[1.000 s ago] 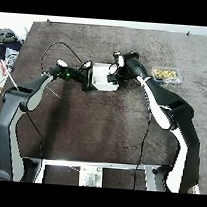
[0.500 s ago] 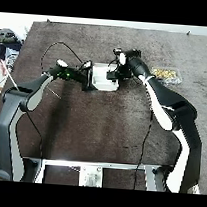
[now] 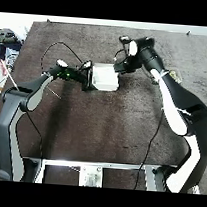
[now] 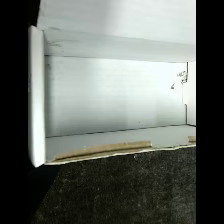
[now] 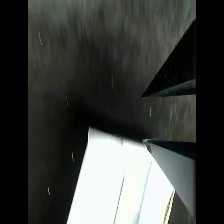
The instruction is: Fold the box and place the chain.
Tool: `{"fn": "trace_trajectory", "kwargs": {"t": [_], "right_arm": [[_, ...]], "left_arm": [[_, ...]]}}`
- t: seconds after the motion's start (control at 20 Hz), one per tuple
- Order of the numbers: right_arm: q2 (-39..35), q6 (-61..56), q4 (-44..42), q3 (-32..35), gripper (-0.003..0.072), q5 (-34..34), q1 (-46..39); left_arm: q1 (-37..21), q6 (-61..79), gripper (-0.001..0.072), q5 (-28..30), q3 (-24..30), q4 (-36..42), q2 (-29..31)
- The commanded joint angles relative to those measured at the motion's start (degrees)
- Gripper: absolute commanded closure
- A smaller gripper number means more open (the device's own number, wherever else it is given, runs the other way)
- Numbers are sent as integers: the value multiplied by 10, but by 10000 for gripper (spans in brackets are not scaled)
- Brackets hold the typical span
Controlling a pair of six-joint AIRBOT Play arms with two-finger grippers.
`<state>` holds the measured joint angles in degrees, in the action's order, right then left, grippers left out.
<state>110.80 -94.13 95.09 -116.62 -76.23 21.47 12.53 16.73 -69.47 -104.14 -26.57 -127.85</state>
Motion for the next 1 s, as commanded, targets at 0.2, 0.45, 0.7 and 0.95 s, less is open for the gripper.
{"fn": "trace_trajectory", "kwargs": {"t": [0.2,0.45,0.7,0.95], "right_arm": [[-36,104,10,10,512,-39,-156],[-35,119,-66,59,512,1,-267],[-16,121,-69,64,511,37,-307],[24,151,-114,64,511,37,-305]], "left_arm": [[0,1,240,0,0,0,0],[0,1,241,0,0,0,0],[0,1,240,0,0,0,0],[0,1,241,0,0,0,0]]}}
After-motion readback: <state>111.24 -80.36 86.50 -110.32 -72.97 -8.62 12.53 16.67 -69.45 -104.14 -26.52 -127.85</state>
